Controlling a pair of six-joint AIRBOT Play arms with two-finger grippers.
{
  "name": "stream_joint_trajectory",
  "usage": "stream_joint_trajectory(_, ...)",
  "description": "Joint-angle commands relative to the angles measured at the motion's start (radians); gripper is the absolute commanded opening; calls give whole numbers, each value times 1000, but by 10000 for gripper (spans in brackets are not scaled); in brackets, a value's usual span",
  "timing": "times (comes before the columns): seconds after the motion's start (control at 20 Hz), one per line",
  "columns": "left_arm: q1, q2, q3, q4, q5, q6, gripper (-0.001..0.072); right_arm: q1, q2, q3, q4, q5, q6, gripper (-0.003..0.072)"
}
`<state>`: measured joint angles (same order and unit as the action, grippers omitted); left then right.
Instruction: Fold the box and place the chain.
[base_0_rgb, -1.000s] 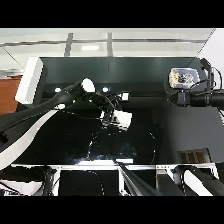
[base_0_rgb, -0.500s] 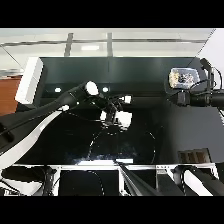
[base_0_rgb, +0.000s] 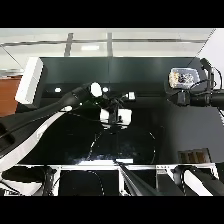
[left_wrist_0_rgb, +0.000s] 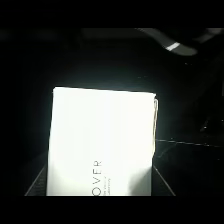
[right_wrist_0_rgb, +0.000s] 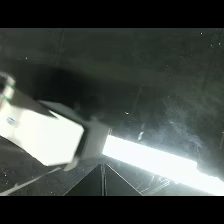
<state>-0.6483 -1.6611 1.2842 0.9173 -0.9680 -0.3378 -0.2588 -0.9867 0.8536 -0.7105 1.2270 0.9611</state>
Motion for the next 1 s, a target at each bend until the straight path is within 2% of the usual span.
stream_joint_trajectory(0.0, 29, 83, 48, 208, -47, -304, 217, -1, 0, 0, 0, 0, 0, 14)
stream_joint_trajectory(0.2, 193, 227, 46, 363, -264, -618, 218, -1, 0, 0, 0, 3, 0, 14)
stream_joint_trajectory(0.35, 365, 344, -37, 467, -368, -827, 218, -1, 0, 0, 0, 3, 0, 14)
stream_joint_trajectory(0.55, 647, 567, -318, 499, -341, -893, 219, -1, 0, -5, 0, 3, 0, 14)
stream_joint_trajectory(0.7, 915, 692, -496, 501, -302, -889, 219, -1, 0, -28, 0, -6, 0, 14)
stream_joint_trajectory(0.85, 1161, 714, -536, 489, -260, -863, 219, -1, 0, -58, -1, -44, 0, 14)
stream_joint_trajectory(0.95, 1294, 712, -536, 423, -173, -803, 219, -1, 0, -59, 0, -50, 0, 14)
